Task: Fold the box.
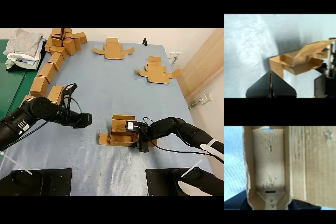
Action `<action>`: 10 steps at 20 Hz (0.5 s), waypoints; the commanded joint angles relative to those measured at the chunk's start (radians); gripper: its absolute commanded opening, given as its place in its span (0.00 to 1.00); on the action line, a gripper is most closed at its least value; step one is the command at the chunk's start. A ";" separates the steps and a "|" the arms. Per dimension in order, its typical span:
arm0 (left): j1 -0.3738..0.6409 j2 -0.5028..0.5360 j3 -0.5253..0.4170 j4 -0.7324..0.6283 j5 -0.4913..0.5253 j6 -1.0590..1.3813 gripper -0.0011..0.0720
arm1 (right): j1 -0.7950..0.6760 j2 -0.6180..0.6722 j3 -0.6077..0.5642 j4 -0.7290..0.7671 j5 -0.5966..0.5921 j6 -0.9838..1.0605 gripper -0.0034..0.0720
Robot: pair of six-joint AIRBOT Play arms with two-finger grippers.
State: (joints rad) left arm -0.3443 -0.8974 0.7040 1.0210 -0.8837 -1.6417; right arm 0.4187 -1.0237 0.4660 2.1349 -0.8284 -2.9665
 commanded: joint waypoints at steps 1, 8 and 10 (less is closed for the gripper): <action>-0.011 -0.001 -0.063 0.063 -0.004 -0.084 0.03 | -0.001 0.001 0.000 0.000 0.000 0.001 0.78; -0.210 -0.181 -0.118 -0.023 0.179 -0.084 0.03 | -0.001 0.001 0.000 0.000 0.000 0.000 0.78; -0.231 -0.210 -0.118 -0.026 0.191 -0.084 0.03 | -0.001 0.001 0.000 0.000 0.000 0.001 0.78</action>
